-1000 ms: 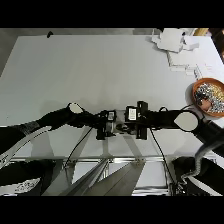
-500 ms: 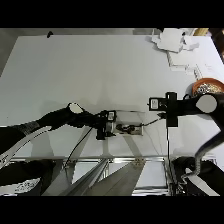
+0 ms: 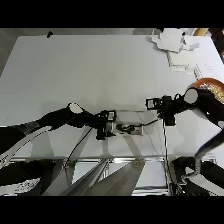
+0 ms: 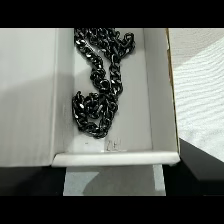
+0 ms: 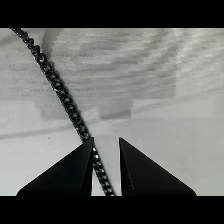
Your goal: Fold the box and place the chain.
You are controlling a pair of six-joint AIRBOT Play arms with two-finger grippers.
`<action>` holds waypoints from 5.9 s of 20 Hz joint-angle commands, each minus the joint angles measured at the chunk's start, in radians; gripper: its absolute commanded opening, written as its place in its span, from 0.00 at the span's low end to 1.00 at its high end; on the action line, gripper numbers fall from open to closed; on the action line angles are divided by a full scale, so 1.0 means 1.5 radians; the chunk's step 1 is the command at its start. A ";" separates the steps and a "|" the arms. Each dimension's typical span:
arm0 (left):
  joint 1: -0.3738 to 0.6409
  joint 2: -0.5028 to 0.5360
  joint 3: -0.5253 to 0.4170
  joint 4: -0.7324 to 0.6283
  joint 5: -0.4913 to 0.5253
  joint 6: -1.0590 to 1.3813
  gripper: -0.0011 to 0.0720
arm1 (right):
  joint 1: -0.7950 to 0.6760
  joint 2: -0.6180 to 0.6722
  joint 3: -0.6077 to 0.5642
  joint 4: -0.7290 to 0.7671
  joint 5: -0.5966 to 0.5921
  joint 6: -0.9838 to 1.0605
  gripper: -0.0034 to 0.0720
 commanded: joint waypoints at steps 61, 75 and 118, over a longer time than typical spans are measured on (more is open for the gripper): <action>0.001 0.001 0.001 0.000 -0.005 0.000 0.30 | -0.062 0.076 -0.052 0.036 -0.043 -0.036 0.29; 0.001 0.001 0.001 0.000 -0.005 0.000 0.30 | -0.062 -0.032 -0.052 0.053 -0.087 -0.122 0.07; 0.001 0.001 0.001 0.000 -0.005 0.000 0.30 | -0.109 0.094 0.037 0.013 0.061 -0.017 0.31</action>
